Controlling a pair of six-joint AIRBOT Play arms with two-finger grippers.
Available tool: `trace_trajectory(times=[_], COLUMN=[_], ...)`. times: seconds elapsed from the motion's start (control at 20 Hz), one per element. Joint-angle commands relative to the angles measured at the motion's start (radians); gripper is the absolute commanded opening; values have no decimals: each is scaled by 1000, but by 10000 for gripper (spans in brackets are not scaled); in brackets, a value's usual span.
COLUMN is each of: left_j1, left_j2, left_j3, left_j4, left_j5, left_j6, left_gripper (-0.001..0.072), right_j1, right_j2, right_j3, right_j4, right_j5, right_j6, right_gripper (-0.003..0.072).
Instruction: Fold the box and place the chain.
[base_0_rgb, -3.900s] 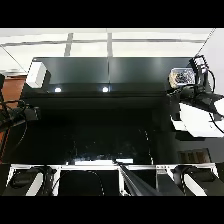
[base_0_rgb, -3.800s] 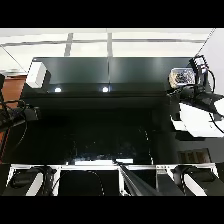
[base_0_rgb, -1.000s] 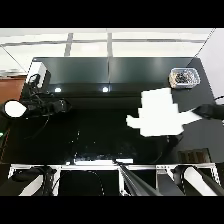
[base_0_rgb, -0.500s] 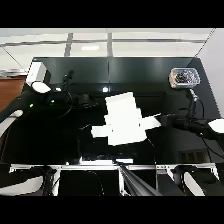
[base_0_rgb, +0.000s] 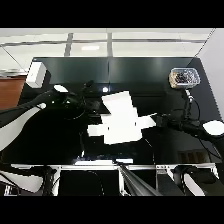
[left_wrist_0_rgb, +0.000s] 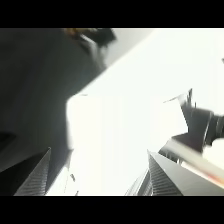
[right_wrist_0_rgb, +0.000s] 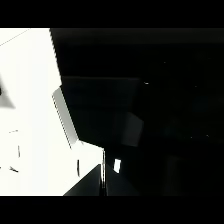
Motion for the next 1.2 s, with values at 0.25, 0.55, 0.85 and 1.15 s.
trace_trajectory(times=[0.25, 0.55, 0.85, 1.15], left_j1=[-34, -37, -38, -127], left_j2=[-145, -233, -182, 136], left_j3=[187, 288, 325, 28], left_j4=[89, 103, 146, 149], left_j5=[-290, -358, -378, 25], left_j6=[168, 159, 140, 353], left_gripper=[428, 34, 24, 26], right_j1=[4, 4, 3, 5], right_j2=[0, 0, 0, 0], right_j3=[-1, -1, 120, 208], right_j4=[-3, -2, -239, -304], right_j5=[32, 48, 171, 241], right_j6=[2, 2, -2, -282], right_gripper=[22, 23, 711, 710])
